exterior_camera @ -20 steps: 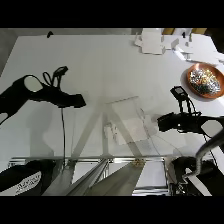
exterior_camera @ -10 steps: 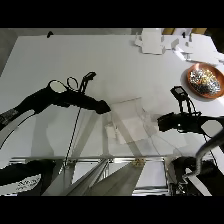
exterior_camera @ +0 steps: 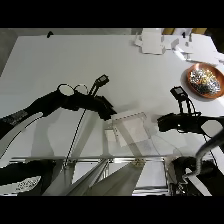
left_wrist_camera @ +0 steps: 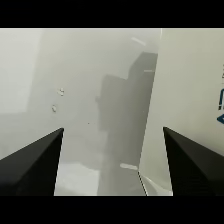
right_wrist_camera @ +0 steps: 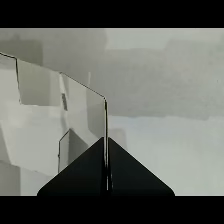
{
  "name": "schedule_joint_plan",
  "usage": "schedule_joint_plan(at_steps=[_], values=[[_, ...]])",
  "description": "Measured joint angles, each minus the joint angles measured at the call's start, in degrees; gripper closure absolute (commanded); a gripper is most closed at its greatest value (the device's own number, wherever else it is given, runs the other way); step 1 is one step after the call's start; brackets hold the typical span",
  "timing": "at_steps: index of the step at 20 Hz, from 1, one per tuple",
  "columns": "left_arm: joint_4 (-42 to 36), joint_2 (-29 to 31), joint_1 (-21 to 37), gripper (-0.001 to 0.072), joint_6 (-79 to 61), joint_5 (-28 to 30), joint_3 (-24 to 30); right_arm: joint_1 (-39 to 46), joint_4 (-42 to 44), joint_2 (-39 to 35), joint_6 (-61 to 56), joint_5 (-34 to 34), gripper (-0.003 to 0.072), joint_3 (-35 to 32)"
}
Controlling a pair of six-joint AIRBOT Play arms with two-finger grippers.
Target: Fold the box and place the chain.
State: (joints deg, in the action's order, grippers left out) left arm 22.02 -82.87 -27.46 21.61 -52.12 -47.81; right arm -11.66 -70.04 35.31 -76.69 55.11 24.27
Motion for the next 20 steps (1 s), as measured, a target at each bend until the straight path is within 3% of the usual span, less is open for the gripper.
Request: schedule_joint_plan(at_steps=[3, 11, 16, 20], values=[[0.83, -0.04, 3.48, 0.0014, 0.02, -1.86, 0.0, 0.0, 0.0, 0.0, 0.0, 0.57, 0.0668, -0.02], [14.93, 0.28, 9.66, 0.0015, 6.64, -11.08, 0.0, 0.0, 0.02, 0.0, -0.31, 1.01, 0.0668, 0.0], [11.54, 0.31, 8.17, 0.0015, 0.98, -13.07, 0.0, 0.0, 0.02, 0.0, -1.09, 1.05, 0.0668, -0.02], [7.5, -0.09, 4.2, 0.0015, -2.38, -8.04, 0.0, 0.0, 0.02, 0.0, -1.27, 1.03, 0.0668, 0.0]])
